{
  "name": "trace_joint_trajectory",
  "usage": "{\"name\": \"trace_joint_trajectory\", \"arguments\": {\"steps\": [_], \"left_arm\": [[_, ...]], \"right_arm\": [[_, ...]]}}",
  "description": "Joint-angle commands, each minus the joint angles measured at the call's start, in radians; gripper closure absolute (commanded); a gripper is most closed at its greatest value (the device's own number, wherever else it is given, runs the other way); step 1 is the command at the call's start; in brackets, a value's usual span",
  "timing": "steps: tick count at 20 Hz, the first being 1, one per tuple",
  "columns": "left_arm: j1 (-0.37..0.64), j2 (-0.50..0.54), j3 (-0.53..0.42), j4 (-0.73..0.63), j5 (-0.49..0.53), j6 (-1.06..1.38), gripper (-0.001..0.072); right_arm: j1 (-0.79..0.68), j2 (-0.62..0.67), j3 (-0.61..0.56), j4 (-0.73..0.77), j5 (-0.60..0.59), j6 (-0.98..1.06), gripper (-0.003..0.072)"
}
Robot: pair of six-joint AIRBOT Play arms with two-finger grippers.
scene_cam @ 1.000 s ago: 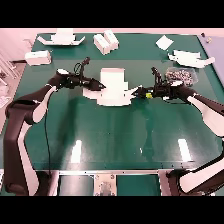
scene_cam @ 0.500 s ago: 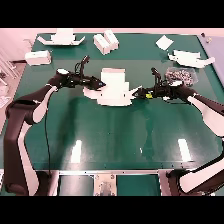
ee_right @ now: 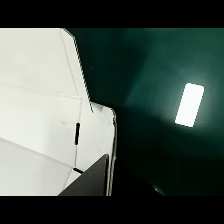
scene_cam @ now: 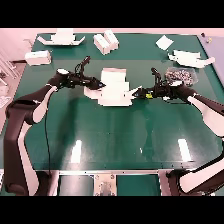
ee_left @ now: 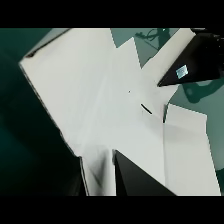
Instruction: Fold the box and place the chain.
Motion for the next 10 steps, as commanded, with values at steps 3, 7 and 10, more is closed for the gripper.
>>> {"name": "trace_joint_trajectory", "arguments": {"steps": [3, 7, 10], "left_arm": [[0.000, -0.001, 0.001, -0.005, -0.009, 0.060, 0.0496], [0.000, -0.001, 0.001, -0.015, 0.031, 0.057, 0.0400], [0.000, -0.001, 0.001, -0.020, 0.050, 0.058, 0.0401]], "right_arm": [[-0.001, 0.001, 0.000, -0.007, 0.000, 0.000, 0.0679], [-0.001, 0.001, 0.000, -0.028, 0.000, 0.000, 0.0679], [-0.001, 0.001, 0.000, -0.032, 0.000, 0.000, 0.0679]]}}
